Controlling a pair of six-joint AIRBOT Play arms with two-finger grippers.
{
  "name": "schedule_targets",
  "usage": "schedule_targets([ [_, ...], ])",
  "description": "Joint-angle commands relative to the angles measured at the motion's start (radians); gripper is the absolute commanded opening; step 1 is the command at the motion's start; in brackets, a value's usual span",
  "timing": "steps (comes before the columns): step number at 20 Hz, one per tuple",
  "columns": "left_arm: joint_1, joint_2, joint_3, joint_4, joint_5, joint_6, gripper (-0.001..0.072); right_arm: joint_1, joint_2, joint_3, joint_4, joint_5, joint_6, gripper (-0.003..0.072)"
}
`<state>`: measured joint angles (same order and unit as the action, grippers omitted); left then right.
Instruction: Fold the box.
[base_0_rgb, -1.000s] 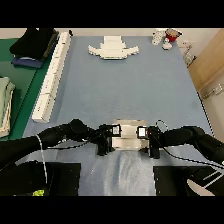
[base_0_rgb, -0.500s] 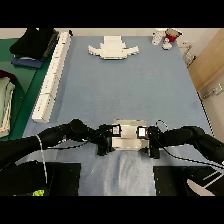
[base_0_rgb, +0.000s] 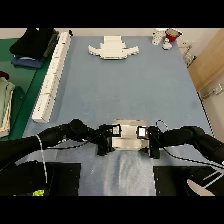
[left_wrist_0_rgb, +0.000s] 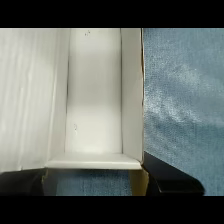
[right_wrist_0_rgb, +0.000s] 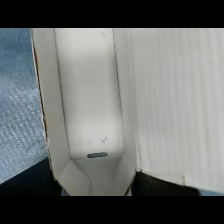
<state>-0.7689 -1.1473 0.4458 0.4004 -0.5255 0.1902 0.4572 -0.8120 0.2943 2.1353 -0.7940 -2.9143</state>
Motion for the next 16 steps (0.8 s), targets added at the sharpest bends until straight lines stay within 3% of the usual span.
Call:
schedule_targets([
  [1,0.000,-0.001,0.000,0.000,0.000,0.000,0.0528,-0.001,0.001,0.000,0.000,-0.002,0.000,0.0499],
  [4,0.000,-0.001,0.000,0.000,0.000,0.000,0.0528,0.000,0.001,0.000,0.009,0.002,0.000,0.0514],
  [6,0.000,-0.001,0.000,0.000,0.000,0.000,0.0528,0.000,0.001,0.001,0.009,0.003,0.000,0.0680],
  [7,0.000,-0.001,0.000,0.000,0.000,0.000,0.0528,0.000,0.003,0.003,-0.001,0.003,0.000,0.0712],
  [12,0.000,-0.001,0.000,0.000,0.000,0.000,0.0528,-0.001,0.076,0.044,-0.132,-0.035,0.205,0.0712],
  [16,0.000,-0.001,0.000,0.000,0.000,0.000,0.0528,-0.001,0.146,0.071,-0.286,-0.242,0.362,0.0711],
])
